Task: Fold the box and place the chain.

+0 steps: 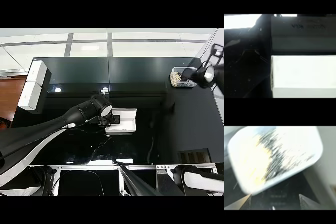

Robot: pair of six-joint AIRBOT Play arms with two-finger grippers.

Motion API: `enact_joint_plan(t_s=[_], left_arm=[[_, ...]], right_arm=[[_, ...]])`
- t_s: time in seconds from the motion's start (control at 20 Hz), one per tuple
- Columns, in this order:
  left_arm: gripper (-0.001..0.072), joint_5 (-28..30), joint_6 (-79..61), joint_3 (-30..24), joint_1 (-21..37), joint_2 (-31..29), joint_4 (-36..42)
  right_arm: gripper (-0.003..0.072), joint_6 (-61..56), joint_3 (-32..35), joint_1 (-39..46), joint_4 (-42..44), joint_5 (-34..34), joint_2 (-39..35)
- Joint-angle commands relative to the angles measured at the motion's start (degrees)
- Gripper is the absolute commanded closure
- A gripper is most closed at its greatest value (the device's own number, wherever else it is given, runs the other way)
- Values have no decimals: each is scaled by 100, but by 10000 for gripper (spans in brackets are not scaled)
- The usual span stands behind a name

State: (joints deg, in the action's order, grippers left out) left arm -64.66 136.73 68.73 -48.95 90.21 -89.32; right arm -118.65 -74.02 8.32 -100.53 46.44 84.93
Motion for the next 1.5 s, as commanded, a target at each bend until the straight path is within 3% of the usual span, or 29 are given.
enact_joint_plan(t_s=[0.0, 0.1, 0.2, 0.75, 0.8, 0.85, 0.9, 0.95, 1.2, 1.3, 1.45], left_arm=[[683, -9, -2, 4, 7, 2, 0], [683, -15, -2, 4, 7, 2, 2], [683, -15, -2, 4, 7, 2, 2], [683, -31, 0, 4, 4, 2, 2], [683, -31, 0, 4, 7, 2, 2], [683, -31, 0, 4, 7, 2, 2], [683, -31, 0, 4, 7, 2, 2], [683, -31, 0, 4, 7, 2, 2], [683, -28, 2, 4, 7, 2, 9], [683, -33, 0, 4, 7, 0, 9], [683, -33, 0, 4, 7, 0, 28]], right_arm=[[-23, -105, -2343, 540, 313, 1628, 1685], [-22, -127, -3609, 549, 365, 2044, 2503], [-22, -262, -4439, 557, 518, 2267, 3117], [-16, -544, -4555, 645, 691, 2070, 3797], [78, -538, -4555, 645, 704, 2055, 3836], [414, -487, -4546, 645, 756, 2041, 3840], [576, -332, -4546, 643, 813, 2046, 3821], [668, -109, -4546, 643, 844, 2083, 3757], [667, 1412, -4542, 610, 866, 2378, 2824], [667, 1923, -4441, 546, 997, 2487, 2138], [667, 2326, -3932, 426, 1878, 2474, 835]])
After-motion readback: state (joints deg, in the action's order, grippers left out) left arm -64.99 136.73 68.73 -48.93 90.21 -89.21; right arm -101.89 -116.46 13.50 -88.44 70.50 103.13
